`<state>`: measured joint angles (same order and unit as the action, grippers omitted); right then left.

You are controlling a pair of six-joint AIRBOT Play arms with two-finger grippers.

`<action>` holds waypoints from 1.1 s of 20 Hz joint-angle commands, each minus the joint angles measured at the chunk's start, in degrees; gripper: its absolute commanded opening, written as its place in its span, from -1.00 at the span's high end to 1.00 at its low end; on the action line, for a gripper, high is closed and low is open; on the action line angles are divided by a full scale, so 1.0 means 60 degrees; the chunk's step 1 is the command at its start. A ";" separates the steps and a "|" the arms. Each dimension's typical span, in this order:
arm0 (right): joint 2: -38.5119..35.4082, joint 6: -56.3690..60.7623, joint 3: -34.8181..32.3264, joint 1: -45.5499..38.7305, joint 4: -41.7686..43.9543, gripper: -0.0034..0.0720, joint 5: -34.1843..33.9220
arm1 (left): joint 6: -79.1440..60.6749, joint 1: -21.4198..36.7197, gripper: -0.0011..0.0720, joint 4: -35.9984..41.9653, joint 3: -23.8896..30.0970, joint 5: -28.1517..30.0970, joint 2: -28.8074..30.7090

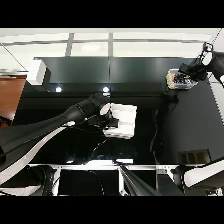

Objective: Fold the box and place the chain.

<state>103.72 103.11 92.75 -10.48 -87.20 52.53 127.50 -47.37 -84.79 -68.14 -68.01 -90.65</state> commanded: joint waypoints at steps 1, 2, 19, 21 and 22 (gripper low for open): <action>0.0852 -0.0208 0.0769 -0.0084 0.0364 -0.34 0.0514 | 0.0000 0.0000 0.90 0.0004 0.0000 0.0000 0.0007; 0.0954 -0.0240 0.0769 -0.0080 0.0361 -0.38 0.0590 | 0.0000 0.0000 0.90 0.0000 0.0000 0.0000 0.0007; -0.1424 -0.2947 0.1541 -0.0219 0.1818 0.87 0.2608 | 0.0000 0.0000 0.90 0.0004 0.0000 0.0004 0.0007; -0.2248 -0.3206 0.1541 -0.0219 0.2324 0.87 0.2608 | 0.0000 0.0000 0.90 0.0007 0.0000 0.0000 0.0007; -0.2692 -0.3238 0.1541 -0.0219 0.2586 0.87 0.2659 | 0.0000 0.0000 0.90 0.0004 0.0000 0.0000 0.0007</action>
